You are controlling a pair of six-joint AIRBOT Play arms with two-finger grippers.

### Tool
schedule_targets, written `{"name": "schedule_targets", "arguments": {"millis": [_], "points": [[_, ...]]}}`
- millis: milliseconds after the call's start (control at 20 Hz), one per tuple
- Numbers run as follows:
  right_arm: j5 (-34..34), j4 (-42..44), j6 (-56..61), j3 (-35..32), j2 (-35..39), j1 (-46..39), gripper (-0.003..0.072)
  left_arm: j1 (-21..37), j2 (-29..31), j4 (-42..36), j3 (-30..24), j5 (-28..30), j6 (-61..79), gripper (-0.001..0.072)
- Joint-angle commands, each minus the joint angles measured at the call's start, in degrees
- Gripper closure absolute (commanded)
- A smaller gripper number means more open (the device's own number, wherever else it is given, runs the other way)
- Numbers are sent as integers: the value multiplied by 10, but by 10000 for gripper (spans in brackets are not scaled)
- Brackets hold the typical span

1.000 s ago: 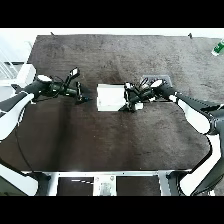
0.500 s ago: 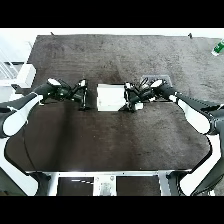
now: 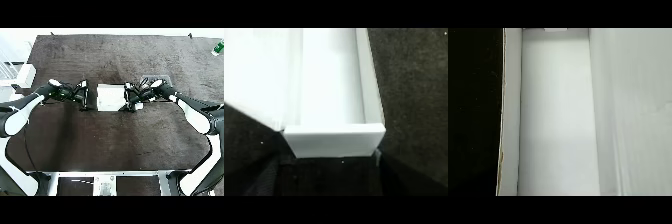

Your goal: Fold the box and place the chain.

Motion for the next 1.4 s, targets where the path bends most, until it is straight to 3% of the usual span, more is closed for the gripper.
{"name": "schedule_targets", "arguments": {"millis": [0,350,1350], "points": [[0,0,0,0,0,0,190,0,-1,9,0,17,-25,-11],[0,0,0,0,0,0,190,-33,-1,43,3,56,-45,-11],[0,0,0,0,0,0,190,-29,-1,50,11,22,-46,-11]]}}
